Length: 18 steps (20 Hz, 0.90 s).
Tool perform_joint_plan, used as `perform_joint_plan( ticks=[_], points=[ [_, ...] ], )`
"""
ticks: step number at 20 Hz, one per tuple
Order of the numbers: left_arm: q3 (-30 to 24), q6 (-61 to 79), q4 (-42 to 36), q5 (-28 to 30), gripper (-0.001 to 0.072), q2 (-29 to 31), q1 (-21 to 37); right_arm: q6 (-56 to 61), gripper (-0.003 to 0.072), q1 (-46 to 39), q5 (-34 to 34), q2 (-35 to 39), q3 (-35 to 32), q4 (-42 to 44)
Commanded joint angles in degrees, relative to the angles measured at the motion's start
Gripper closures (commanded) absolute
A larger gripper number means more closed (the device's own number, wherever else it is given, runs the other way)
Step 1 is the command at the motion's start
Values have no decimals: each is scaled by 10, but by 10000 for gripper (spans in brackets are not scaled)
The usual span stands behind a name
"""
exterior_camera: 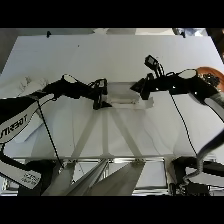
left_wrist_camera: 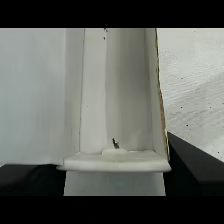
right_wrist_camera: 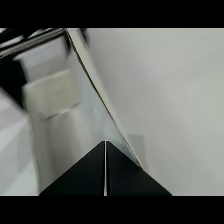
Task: Fold the box and place the chain.
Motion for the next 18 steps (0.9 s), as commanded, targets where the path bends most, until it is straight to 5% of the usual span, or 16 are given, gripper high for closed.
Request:
perform_joint_plan(
  ticks=[1, 9, 18],
  points=[
    [0, 1, 0, 0, 410, 0, 0, 9, 676, 33, -177, -5, 0, 31],
    [0, 1, 0, 0, 410, 0, 0, 184, 676, 42, -111, -66, 0, -206],
    [0, 1, 0, 0, 410, 0, 0, 176, 677, 42, -117, 9, 1, -151]
  ],
)
